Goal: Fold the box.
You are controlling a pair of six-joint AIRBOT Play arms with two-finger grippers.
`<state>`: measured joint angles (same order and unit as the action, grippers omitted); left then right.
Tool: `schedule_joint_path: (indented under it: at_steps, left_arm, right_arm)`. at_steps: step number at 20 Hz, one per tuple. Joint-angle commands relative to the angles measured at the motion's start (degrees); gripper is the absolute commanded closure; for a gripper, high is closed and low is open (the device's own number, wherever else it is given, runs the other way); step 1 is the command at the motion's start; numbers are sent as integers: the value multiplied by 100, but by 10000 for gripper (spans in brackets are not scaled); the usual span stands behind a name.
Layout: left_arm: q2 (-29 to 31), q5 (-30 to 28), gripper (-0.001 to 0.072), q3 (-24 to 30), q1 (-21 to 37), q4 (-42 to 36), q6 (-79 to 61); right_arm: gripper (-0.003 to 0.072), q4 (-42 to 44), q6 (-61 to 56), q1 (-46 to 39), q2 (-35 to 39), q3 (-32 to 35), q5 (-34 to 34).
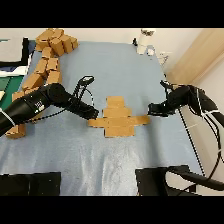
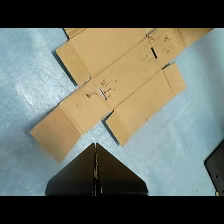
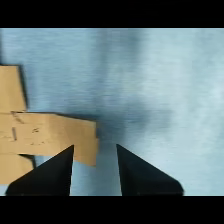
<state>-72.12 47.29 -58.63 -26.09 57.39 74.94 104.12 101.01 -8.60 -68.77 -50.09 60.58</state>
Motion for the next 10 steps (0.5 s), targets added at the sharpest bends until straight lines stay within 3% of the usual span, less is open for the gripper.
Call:
schedule_joint_path:
  at_steps: [1,3,7,8,9,10]
  left_arm:
    - [-2,-105,699,-4,0,-92,2]
    - [-2,0,699,-4,0,-160,0]
    - [-2,332,696,-22,11,-553,-70]
    - [-2,426,651,-22,20,-649,-155]
    - [-2,505,366,-24,48,-785,-223]
    - [-2,568,181,-22,105,-951,-212]
  right_arm:
    - [268,192,498,-179,-356,-103,131]
    - [314,697,1051,-190,-557,-105,199]
    - [317,1419,1580,-190,-837,-103,634]
    - [317,1569,1703,-190,-861,-103,726]
    - [317,1716,1794,-188,-881,-103,769]
    - [317,1812,1864,-188,-907,-103,798]
